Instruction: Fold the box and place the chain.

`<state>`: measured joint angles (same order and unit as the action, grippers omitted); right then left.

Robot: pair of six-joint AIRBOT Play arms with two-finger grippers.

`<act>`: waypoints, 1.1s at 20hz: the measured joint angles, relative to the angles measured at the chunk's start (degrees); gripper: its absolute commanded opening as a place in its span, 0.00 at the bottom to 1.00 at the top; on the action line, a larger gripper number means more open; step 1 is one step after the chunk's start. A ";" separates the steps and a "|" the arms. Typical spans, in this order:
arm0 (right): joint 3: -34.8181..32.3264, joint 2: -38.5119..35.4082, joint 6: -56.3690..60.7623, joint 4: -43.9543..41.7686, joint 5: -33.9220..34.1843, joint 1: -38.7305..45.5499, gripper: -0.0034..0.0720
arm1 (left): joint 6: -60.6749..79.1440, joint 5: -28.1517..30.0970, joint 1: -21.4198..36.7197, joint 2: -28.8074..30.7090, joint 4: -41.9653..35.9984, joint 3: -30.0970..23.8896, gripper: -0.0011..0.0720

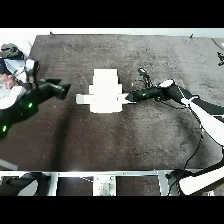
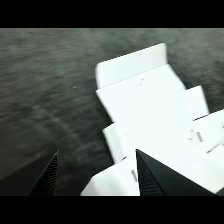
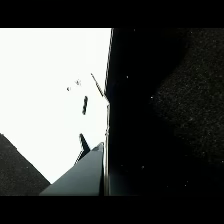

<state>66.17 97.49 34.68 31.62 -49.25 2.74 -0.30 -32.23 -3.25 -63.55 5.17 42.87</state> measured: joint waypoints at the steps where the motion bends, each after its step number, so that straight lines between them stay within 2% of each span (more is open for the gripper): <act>1: 0.02 0.00 -0.04 0.02 0.02 0.00 0.03 | -2.95 -2.99 0.00 -4.33 2.73 4.52 0.72; 7: 0.02 0.00 -0.35 0.15 0.02 0.00 0.03 | -22.84 -22.58 0.00 -27.93 18.78 33.94 0.73; 11: 0.02 0.00 -0.37 0.15 0.04 0.00 0.03 | -32.74 -33.73 -0.15 -40.09 24.94 48.87 0.73; 13: 0.02 0.00 -0.37 0.15 0.04 0.00 0.03 | -35.45 -38.77 -0.59 -45.07 26.51 54.27 0.73; 15: 0.02 0.00 -0.39 0.15 0.04 0.00 0.03 | -37.68 -41.44 -1.07 -49.48 27.45 59.01 0.73; 22: 0.02 0.00 -0.39 0.15 0.04 0.00 0.03 | -40.94 -43.63 -1.40 -58.38 27.32 68.06 0.72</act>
<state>66.19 97.49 34.28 31.77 -49.21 2.74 -41.23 -75.85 -4.64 -121.93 32.49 110.93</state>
